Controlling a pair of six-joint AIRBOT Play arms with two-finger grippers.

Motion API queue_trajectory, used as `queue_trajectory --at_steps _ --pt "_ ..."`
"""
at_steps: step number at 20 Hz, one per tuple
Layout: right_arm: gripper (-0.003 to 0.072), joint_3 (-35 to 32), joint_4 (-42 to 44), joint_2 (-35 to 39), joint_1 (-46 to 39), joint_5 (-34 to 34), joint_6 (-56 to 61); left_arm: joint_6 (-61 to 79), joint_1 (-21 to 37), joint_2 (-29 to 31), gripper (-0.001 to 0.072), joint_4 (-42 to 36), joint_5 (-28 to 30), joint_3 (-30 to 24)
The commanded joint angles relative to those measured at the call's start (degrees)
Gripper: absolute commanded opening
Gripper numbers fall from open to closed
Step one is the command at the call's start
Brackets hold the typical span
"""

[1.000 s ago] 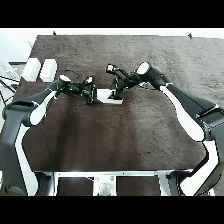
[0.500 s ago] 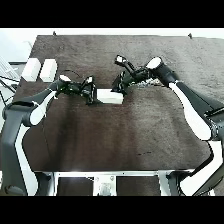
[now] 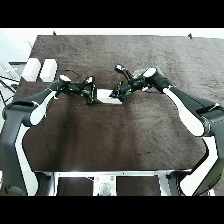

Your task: Fold the box and place the chain.

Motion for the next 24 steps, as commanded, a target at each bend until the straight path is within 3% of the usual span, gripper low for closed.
queue_trajectory --at_steps 1,9,11,16,21,24 --pt "0.001 -0.7 -1.9 -1.3 0.6 1.0 1.7 -0.1 0.1 0.0 0.0288 0.0 0.1 0.0" --pt "0.0008 0.0 -2.1 1.0 0.4 -2.3 2.5 -0.1 0.1 0.0 0.0288 0.0 0.1 0.0" --pt "0.0005 -0.1 -1.6 5.0 0.7 -4.7 2.4 -0.1 0.1 0.0 0.0288 0.0 0.1 0.0" --pt "0.0005 -7.2 -2.6 28.2 -0.9 -17.7 9.4 -0.1 0.1 0.0 0.0288 -0.1 0.1 0.0" --pt "0.0008 -28.2 -5.3 56.0 -1.4 -30.3 12.1 -0.1 0.1 0.0 0.0288 -0.3 -0.5 0.1" --pt "0.0009 -39.6 -5.3 64.9 -1.4 -34.7 12.2 -0.2 0.1 0.0 0.0288 -1.0 -0.6 0.1"
